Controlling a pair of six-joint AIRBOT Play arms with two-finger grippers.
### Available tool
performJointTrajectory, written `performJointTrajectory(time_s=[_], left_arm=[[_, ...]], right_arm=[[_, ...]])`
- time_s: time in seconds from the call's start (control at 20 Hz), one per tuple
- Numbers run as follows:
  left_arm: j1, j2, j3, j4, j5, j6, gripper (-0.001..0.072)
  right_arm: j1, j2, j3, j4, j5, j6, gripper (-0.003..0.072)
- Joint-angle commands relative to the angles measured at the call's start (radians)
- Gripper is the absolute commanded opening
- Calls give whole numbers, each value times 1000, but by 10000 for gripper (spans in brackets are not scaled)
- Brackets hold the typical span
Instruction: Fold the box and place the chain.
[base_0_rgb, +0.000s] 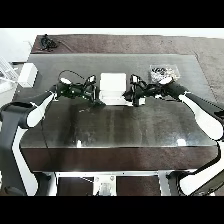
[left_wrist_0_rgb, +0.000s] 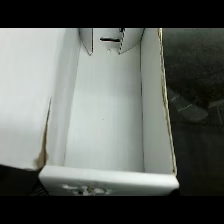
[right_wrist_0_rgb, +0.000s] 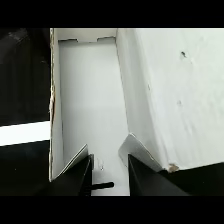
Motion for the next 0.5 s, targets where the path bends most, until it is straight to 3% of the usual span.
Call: performJointTrajectory(time_s=[0.0,0.1,0.3,0.35,0.4,0.45], left_arm=[[-1,0,0,0,0,0,477],[-1,0,0,0,0,0,477],[-1,0,0,0,0,0,478],[-1,0,0,0,0,0,477],[-1,0,0,0,0,0,477],[-1,0,0,0,0,0,477]], right_arm=[[8,-16,5,43,-8,-40,321],[8,-21,5,42,-7,-40,391],[8,-40,5,42,-5,-51,425],[7,-40,5,43,-5,-50,461],[7,-39,5,44,-4,-50,554],[7,-40,5,43,-2,-50,580]])
